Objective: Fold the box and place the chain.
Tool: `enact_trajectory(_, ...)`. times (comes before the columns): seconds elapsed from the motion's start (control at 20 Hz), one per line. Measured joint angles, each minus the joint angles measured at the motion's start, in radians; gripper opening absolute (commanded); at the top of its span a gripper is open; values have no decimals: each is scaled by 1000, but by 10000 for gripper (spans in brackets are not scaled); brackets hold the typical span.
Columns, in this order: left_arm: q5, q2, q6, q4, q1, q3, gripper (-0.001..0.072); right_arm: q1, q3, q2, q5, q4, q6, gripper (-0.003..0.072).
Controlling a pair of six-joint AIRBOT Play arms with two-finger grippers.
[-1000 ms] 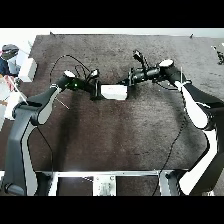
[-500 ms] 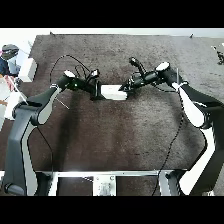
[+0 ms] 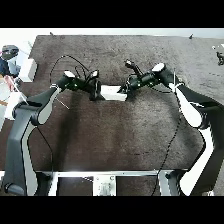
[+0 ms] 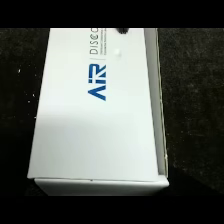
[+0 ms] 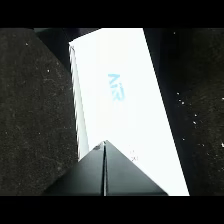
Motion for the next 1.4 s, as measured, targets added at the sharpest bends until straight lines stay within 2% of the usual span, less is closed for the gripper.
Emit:
enact_trajectory(0.3, 0, 0, -2, -1, 0, 0, 467, 2, -2, 6, -29, 18, -11, 11)
enact_trajectory(0.6, 8, 0, -6, -8, -2, 0, 467, 7, -2, 52, -54, 147, -64, 11)
enact_trajectory(0.85, 6, 0, -2, -6, -2, 0, 467, 5, -1, 30, -51, 197, -72, 11)
enact_trajectory(1.4, 3, 0, 0, -3, -2, 0, 467, 5, 1, -25, -26, 112, -8, 11)
